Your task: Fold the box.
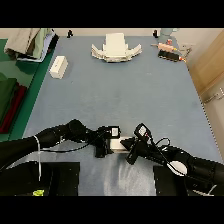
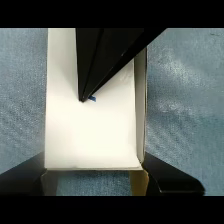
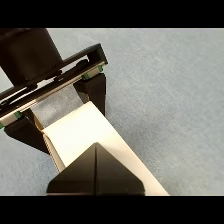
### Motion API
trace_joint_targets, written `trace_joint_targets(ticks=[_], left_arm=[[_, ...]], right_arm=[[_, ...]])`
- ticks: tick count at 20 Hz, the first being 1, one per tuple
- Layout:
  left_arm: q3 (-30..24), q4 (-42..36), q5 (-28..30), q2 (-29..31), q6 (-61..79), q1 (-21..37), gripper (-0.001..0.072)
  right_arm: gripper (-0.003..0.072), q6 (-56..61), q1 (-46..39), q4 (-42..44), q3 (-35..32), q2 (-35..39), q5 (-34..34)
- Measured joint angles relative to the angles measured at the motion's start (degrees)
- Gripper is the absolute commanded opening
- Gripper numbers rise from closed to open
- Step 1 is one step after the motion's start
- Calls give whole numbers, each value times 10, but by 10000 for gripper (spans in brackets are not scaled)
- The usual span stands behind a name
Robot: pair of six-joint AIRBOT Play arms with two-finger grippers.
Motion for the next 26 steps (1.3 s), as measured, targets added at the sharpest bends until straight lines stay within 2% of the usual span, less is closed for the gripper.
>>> trace_joint_targets(ticks=[7,12,19,26], left_arm=[[0,0,0,0,0,0,468],[0,-2,0,0,-2,0,468],[0,-1,0,0,-1,0,468],[0,0,0,0,-1,0,468]], right_arm=[[4,1,0,2,-1,11,9],[20,0,-3,3,-2,64,39],[19,-6,-47,-31,0,120,22],[5,0,-98,-67,19,124,110]])
